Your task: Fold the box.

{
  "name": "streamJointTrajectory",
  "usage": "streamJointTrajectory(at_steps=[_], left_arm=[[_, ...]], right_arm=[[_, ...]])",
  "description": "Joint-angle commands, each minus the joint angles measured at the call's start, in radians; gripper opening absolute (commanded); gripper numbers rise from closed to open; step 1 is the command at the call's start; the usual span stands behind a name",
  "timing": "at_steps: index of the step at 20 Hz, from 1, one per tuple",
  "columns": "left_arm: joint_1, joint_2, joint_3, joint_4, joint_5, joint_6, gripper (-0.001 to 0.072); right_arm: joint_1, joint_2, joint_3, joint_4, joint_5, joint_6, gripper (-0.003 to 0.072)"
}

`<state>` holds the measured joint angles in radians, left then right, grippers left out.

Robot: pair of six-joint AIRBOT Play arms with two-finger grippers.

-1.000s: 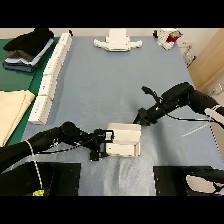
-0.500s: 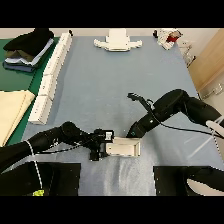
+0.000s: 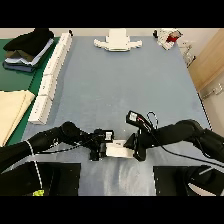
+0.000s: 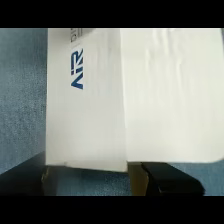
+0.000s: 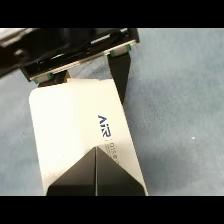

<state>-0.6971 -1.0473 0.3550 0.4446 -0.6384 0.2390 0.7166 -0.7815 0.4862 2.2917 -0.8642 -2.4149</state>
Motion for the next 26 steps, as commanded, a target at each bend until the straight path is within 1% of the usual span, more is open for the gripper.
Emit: streamJointTrajectory(at_steps=[1, 2, 4, 5, 6, 11, 13, 15, 17, 20, 21, 23, 26], left_arm=[[0.000, 0.000, 0.000, 0.000, 0.000, 0.000, 0.0353], [0.000, 0.000, 0.000, 0.000, 0.000, 0.000, 0.0354], [0.000, 0.000, 0.000, 0.000, 0.000, 0.000, 0.0353], [0.000, 0.000, 0.000, 0.000, 0.000, 0.000, 0.0353], [0.000, 0.000, 0.000, 0.000, 0.000, 0.000, 0.0353], [0.000, 0.000, 0.000, 0.000, 0.000, 0.000, 0.0354], [0.000, 0.000, 0.000, 0.000, 0.000, 0.000, 0.0353], [0.000, 0.000, 0.000, 0.000, 0.000, 0.000, 0.0353], [0.000, 0.000, 0.000, 0.000, 0.000, 0.000, 0.0353], [0.000, 0.000, 0.000, 0.000, 0.000, 0.000, 0.0353], [0.000, 0.000, 0.000, 0.000, 0.000, 0.000, 0.0353], [0.000, 0.000, 0.000, 0.000, 0.000, 0.000, 0.0353], [0.000, 0.000, 0.000, 0.000, 0.000, 0.000, 0.0354]], right_arm=[[0.089, 0.059, -0.047, -0.106, 0.106, -0.014, 0.0163], [0.104, 0.058, -0.047, -0.112, 0.119, -0.026, 0.0326], [0.128, 0.058, -0.047, -0.112, 0.154, -0.081, 0.0446], [0.138, 0.058, -0.047, -0.113, 0.170, -0.103, 0.0528], [0.142, 0.055, -0.047, -0.115, 0.180, -0.124, 0.0549], [0.158, 0.027, -0.047, -0.115, 0.196, -0.223, 0.0548], [0.190, 0.027, -0.047, -0.117, 0.202, -0.222, 0.0548], [0.229, 0.027, -0.047, -0.178, 0.222, -0.175, 0.0548], [0.268, 0.027, -0.047, -0.294, 0.265, -0.060, 0.0547], [0.334, 0.027, -0.047, -0.455, 0.290, 0.141, 0.0543], [0.363, 0.027, -0.047, -0.516, 0.298, 0.205, 0.0523], [0.423, 0.027, -0.047, -0.668, 0.318, 0.362, 0.0516], [0.492, 0.026, -0.047, -0.888, 0.317, 0.583, 0.0513]])
